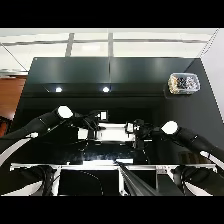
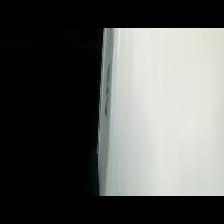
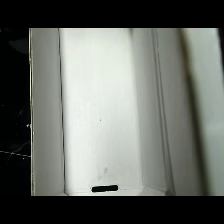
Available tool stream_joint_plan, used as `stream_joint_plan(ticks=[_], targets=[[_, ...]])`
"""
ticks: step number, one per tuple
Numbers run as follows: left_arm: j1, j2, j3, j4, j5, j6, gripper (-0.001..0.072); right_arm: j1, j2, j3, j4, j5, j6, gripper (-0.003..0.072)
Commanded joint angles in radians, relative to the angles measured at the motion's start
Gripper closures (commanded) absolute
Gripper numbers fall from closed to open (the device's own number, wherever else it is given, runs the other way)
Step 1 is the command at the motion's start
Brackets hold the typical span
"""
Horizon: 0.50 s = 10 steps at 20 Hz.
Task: Fold the box and place the chain.
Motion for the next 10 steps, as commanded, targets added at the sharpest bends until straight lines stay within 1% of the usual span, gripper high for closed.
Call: stream_joint_plan(ticks=[1,4,10], targets=[[0.000,0.000,0.000,0.000,-0.001,0.000,0.0683,0.000,-0.002,0.000,-0.024,-0.003,0.031,0.0017],[0.000,0.000,0.000,0.000,-0.001,0.000,0.0683,0.000,-0.005,-0.003,-0.130,-0.034,0.130,0.0018],[0.000,0.000,0.000,0.000,-0.001,0.000,0.0683,0.018,-0.007,-0.003,-0.154,-0.037,0.138,0.0018]])
